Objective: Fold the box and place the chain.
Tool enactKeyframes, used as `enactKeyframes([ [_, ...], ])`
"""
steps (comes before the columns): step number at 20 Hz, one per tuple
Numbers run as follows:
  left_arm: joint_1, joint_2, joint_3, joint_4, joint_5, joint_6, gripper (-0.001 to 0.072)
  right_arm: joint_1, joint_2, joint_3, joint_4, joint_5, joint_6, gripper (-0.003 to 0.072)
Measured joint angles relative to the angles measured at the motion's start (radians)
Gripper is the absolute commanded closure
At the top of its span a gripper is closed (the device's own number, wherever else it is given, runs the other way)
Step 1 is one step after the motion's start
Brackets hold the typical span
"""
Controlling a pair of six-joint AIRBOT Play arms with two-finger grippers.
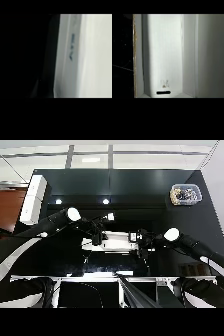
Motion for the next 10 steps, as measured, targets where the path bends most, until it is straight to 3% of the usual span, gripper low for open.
enactKeyframes([
  [3,0.007,0.055,0.006,0.021,-0.035,-0.016,0.0094,0.000,0.001,-0.001,-0.002,0.004,0.000,0.0190],
  [5,0.018,0.105,0.008,0.071,-0.089,-0.064,0.0089,0.000,0.001,-0.001,-0.002,0.004,0.000,0.0189],
  [6,0.023,0.130,0.010,0.106,-0.129,-0.101,0.0196,0.000,0.001,-0.001,-0.002,0.005,0.000,0.0190],
  [7,0.027,0.156,0.010,0.151,-0.167,-0.161,0.0462,0.000,0.001,-0.001,-0.001,0.005,0.000,0.0190],
  [8,0.031,0.181,0.010,0.203,-0.212,-0.239,0.0680,0.000,0.001,-0.001,0.000,0.005,0.000,0.0190],
  [10,0.035,0.219,0.010,0.290,-0.295,-0.397,0.0686,0.000,0.001,-0.001,0.000,0.005,0.000,0.0189],
])
